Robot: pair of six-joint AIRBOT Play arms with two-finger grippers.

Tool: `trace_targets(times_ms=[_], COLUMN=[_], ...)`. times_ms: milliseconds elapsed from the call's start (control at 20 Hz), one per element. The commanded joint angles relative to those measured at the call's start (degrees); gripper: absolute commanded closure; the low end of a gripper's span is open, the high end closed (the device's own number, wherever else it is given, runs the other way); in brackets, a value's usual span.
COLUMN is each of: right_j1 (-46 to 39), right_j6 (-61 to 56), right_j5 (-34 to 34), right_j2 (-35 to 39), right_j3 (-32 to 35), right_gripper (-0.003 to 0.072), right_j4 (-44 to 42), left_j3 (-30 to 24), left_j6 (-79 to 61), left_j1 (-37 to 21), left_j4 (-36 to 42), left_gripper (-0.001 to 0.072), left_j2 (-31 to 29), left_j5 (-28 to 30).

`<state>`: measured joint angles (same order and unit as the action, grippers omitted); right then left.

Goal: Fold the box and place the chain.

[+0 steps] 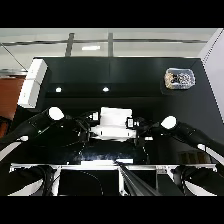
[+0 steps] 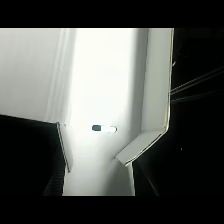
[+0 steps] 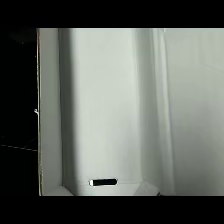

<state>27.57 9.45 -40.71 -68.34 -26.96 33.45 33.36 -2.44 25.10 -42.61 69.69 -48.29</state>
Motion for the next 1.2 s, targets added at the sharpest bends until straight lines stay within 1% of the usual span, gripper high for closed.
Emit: trace_targets(times_ms=[0, 50, 100, 150, 200, 350, 400, 600, 750, 950, 1150], right_j1=[0.0, 0.0, 0.0, 0.0, 0.0, 0.0, 0.1, 0.0, 0.0, 0.0, 0.0], right_j6=[0.0, 0.0, 0.0, 0.0, 0.0, 0.0, 0.0, 0.0, 0.0, 0.0, 0.0], right_j5=[-0.1, -0.1, -0.1, -0.1, -0.1, -0.1, -0.1, -0.1, -0.1, -0.1, -0.1], right_j2=[0.0, 0.0, 0.0, 0.0, 0.0, 0.0, 0.0, 0.0, 0.0, 0.0, 0.0], right_j3=[0.0, 0.0, 0.0, 0.0, 0.0, 0.0, 0.0, 0.0, 0.0, 0.0, 0.0], right_gripper=[0.0157, 0.0156, 0.0157, 0.0157, 0.0157, 0.0157, 0.0157, 0.0157, 0.0157, 0.0157, 0.0157], right_j4=[0.0, 0.0, 0.0, 0.0, 0.0, 0.0, 0.0, 0.0, 0.0, 0.0, 0.0], left_j3=[0.2, 0.3, 0.6, 0.8, 0.9, 0.9, 0.9, 0.9, 0.9, 0.9, 0.9], left_j6=[2.3, 2.3, 2.3, 2.2, 2.3, 2.3, 2.7, 3.3, 3.1, 2.9, 2.9], left_j1=[0.9, 1.5, 2.3, 2.9, 3.4, 4.1, 4.1, 4.1, 4.5, 6.5, 6.8], left_j4=[0.0, 0.0, 0.0, 0.0, 0.1, 0.3, 0.5, 7.0, 7.3, 7.3, 7.3], left_gripper=[0.0329, 0.0362, 0.0377, 0.0431, 0.0446, 0.0451, 0.0476, 0.0481, 0.0481, 0.0481, 0.0482], left_j2=[0.1, 0.1, 0.1, 0.1, 0.1, 0.1, 0.2, 1.3, 1.9, 2.1, 2.1], left_j5=[0.0, 0.2, 0.5, 0.5, 0.5, 0.7, 0.9, 1.4, 1.5, 3.3, 3.2])
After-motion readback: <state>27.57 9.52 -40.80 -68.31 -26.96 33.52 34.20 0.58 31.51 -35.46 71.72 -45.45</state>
